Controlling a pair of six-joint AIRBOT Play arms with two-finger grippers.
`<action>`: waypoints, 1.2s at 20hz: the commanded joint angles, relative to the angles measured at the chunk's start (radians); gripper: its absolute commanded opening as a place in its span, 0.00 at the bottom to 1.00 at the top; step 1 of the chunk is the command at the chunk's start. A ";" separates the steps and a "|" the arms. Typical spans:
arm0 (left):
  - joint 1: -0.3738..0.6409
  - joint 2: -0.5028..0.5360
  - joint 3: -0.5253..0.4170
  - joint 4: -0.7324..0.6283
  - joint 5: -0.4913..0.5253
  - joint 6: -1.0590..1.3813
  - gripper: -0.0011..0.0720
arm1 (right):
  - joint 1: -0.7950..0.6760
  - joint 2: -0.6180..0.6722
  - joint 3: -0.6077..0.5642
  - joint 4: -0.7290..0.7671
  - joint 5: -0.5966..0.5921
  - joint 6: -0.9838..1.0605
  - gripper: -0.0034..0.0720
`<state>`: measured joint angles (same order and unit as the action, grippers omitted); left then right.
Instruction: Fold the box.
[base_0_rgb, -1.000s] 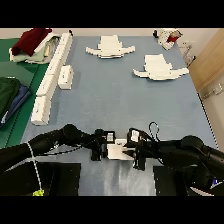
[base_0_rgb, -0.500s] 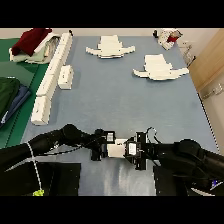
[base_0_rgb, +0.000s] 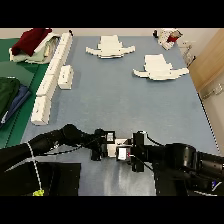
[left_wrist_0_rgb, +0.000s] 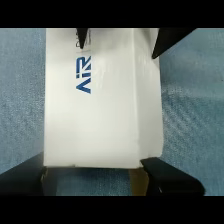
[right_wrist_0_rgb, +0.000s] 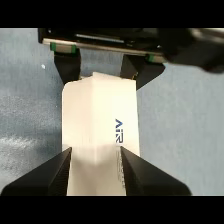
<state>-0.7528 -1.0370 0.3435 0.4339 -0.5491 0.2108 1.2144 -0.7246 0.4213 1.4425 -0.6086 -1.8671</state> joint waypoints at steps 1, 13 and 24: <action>0.000 0.000 0.000 0.000 0.000 0.001 0.73 | 0.092 -0.037 0.010 -0.228 -0.045 0.277 0.64; 0.000 0.000 0.000 0.000 0.000 0.001 0.73 | 0.121 -0.076 0.012 -0.245 -0.039 0.288 0.42; 0.000 0.000 0.000 0.000 0.000 0.001 0.73 | 0.121 0.003 0.017 -0.282 -0.056 0.284 0.69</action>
